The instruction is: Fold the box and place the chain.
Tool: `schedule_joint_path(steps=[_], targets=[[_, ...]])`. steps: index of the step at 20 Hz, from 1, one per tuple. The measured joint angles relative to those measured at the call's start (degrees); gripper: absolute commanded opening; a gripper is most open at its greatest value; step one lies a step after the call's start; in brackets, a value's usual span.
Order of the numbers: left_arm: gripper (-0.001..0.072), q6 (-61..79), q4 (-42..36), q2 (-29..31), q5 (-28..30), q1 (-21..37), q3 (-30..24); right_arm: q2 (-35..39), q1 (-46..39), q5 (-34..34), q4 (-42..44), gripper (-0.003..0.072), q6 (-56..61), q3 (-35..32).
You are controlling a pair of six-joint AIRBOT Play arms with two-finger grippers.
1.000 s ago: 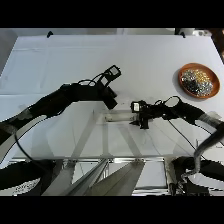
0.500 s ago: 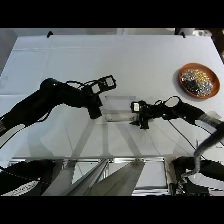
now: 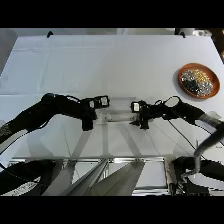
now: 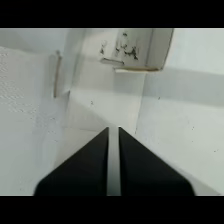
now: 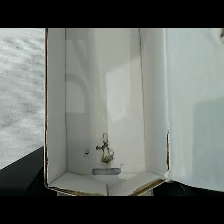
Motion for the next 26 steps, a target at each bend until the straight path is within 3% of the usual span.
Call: schedule_joint_path(steps=[1, 2, 11, 26], targets=[[0.0277, 1.4, -0.2, 0.0, -0.6, 0.3, -0.7, 0.0, 0.0, 0.0, 0.0, 0.0398, 0.0, 0.0], [0.0298, 2.7, -0.5, -0.2, -1.4, 0.6, -1.3, 0.0, 0.0, 0.0, 0.0, 0.0398, 0.0, 0.0], [0.0298, 12.5, -3.3, -1.2, -11.3, 1.6, -2.7, 0.0, 0.0, 0.0, 0.0, 0.0398, 0.0, 0.0], [0.03, 17.2, -4.0, -4.2, -16.0, -3.2, -2.8, 0.0, 0.0, 0.1, 0.0, 0.0398, 0.1, 0.0]])
